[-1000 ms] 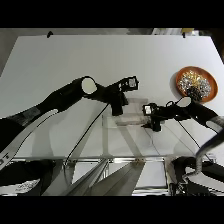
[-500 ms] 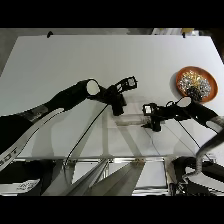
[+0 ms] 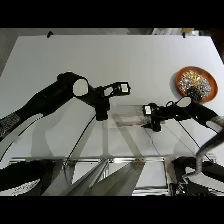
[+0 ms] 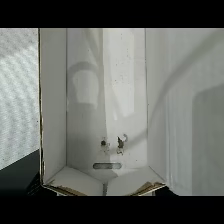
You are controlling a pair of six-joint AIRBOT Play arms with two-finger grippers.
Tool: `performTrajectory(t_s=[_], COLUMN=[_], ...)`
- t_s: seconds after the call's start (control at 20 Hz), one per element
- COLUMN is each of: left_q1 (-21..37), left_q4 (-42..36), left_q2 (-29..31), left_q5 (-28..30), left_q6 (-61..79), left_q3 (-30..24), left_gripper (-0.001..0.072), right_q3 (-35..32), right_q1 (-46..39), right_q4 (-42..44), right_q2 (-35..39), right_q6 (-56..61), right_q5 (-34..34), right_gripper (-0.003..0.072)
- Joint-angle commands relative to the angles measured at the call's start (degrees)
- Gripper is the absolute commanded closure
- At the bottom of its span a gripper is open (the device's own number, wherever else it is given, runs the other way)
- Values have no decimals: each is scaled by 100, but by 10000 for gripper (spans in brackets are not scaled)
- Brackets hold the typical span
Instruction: Fold the box and place the chain.
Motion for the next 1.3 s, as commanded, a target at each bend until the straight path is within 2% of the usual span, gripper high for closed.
performTrajectory(t_s=[0.0, 0.25, 0.3, 0.45, 0.55, 0.65, 0.85, 1.2, 1.25], left_q1=[-4, 11, 11, 11, 11, 7, -42, -229, -260], left_q4=[92, -470, -555, -605, -616, -793, -994, -1408, -1471], left_q2=[-188, -645, -686, -715, -713, -713, -708, -710, -715], left_q5=[-367, -197, -109, 402, 721, 960, 1248, 1248, 1250], left_q6=[262, 1410, 1641, 1904, 1952, 2186, 2546, 2820, 2865], left_q3=[-11, -166, -278, -686, -879, -962, -964, -968, -968], left_gripper=[704, 694, 671, 531, 529, 487, 486, 507, 530], right_q3=[4, 4, 7, 7, 7, 7, 7, 7, 7], right_q1=[-2, -2, -2, -2, -2, -2, -2, -2, -2], right_q4=[9, 9, 11, 11, 9, 9, 9, 9, 9], right_q2=[4, 4, 4, 4, 4, 4, 4, 4, 4], right_q6=[15, 15, 15, 15, 15, 15, 15, 15, 15], right_q5=[2, 2, 2, 2, 2, 2, 2, 2, 2], right_gripper=[349, 348, 349, 349, 349, 349, 349, 349, 349])
